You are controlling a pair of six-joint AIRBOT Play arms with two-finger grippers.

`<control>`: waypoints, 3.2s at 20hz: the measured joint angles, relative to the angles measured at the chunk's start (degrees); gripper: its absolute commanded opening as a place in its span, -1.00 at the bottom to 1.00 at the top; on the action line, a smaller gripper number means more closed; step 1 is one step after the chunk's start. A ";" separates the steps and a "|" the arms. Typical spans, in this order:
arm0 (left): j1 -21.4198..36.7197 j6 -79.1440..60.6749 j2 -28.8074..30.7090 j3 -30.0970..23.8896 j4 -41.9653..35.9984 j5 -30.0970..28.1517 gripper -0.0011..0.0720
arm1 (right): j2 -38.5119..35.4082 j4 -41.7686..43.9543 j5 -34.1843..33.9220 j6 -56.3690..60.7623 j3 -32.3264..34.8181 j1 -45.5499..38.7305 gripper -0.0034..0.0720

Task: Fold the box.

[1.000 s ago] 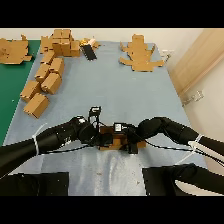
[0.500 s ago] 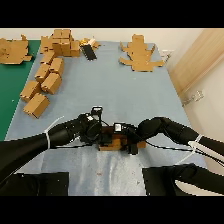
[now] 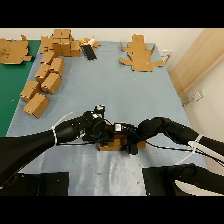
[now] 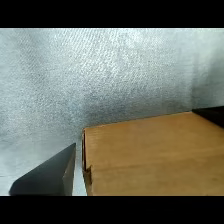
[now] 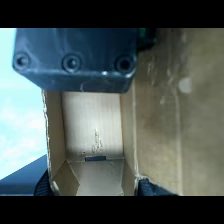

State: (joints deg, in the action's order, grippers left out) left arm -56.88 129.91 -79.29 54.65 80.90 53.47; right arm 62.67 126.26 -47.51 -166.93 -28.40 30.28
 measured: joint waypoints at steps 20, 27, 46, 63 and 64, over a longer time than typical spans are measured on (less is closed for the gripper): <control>-1.27 0.31 -1.46 0.70 -0.31 0.50 0.50 | -0.04 -0.15 -0.04 -0.07 0.02 0.02 0.25; -1.22 0.22 -1.38 2.19 -0.35 3.58 0.48 | 0.00 0.11 0.07 0.15 0.02 0.02 0.25; -1.33 1.22 -1.46 4.50 -0.20 6.56 -0.77 | 0.13 -0.02 0.04 0.00 0.00 0.02 0.25; -1.44 4.20 -1.46 4.66 -0.61 6.21 0.11 | 0.15 -0.04 0.04 -0.07 0.00 0.02 0.25; -1.44 4.33 -1.46 4.76 -0.63 6.34 0.11 | 0.15 -0.04 0.02 -0.04 0.00 0.02 0.25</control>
State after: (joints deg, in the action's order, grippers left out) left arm -58.33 134.23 -80.75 59.42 80.27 59.81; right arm 62.83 126.21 -47.48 -166.98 -28.40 30.30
